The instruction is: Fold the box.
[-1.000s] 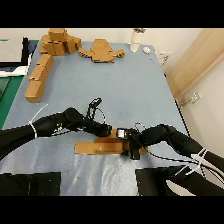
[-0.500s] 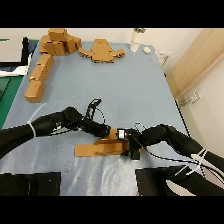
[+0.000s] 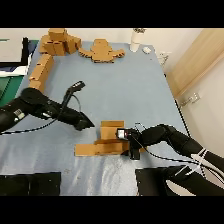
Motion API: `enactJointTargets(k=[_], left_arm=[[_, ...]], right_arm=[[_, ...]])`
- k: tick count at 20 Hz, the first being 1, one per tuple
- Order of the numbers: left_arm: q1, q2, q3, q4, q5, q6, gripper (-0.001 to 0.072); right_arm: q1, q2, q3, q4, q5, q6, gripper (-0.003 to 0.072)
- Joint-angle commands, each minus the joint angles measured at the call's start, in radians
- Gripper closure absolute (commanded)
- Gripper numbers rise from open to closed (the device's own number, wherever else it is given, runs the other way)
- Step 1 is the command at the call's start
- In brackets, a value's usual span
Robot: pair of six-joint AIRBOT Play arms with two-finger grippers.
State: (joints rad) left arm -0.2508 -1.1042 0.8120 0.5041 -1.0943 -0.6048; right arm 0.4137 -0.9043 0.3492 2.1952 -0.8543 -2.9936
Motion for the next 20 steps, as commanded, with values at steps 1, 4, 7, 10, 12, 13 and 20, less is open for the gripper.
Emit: enactJointTargets(k=[1, 4, 7, 10, 12, 13, 20], left_arm=[[0.076, 0.026, -0.004, 0.014, -0.134, 0.313, 0.0692], [0.027, 0.024, -0.02, 0.12, -0.014, 0.395, 0.0692], [0.029, 0.025, -0.13, 0.074, 0.134, 0.673, 0.0668], [-0.034, 0.025, -0.275, -0.118, 0.236, 0.846, -0.0001], [-0.081, 0.025, -0.348, -0.211, 0.28, 0.924, -0.0002], [-0.105, 0.025, -0.372, -0.217, 0.323, 0.94, -0.0002], [-0.2, 0.024, -0.41, -0.218, 0.408, 0.953, -0.0011]], right_arm=[[0.0, 0.001, 0.001, 0.0, 0.0, 0.0, 0.0086], [0.0, 0.001, 0.001, 0.0, 0.0, 0.0, 0.0086], [0.0, 0.001, 0.001, 0.0, 0.0, 0.0, 0.0087], [0.0, 0.001, 0.001, 0.0, 0.0, 0.0, 0.0086], [0.0, 0.001, 0.001, 0.0, 0.001, 0.0, 0.0086], [0.0, 0.001, 0.001, 0.0, 0.0, 0.0, 0.0086], [0.0, 0.001, 0.001, 0.0, 0.0, 0.0, 0.0086]])
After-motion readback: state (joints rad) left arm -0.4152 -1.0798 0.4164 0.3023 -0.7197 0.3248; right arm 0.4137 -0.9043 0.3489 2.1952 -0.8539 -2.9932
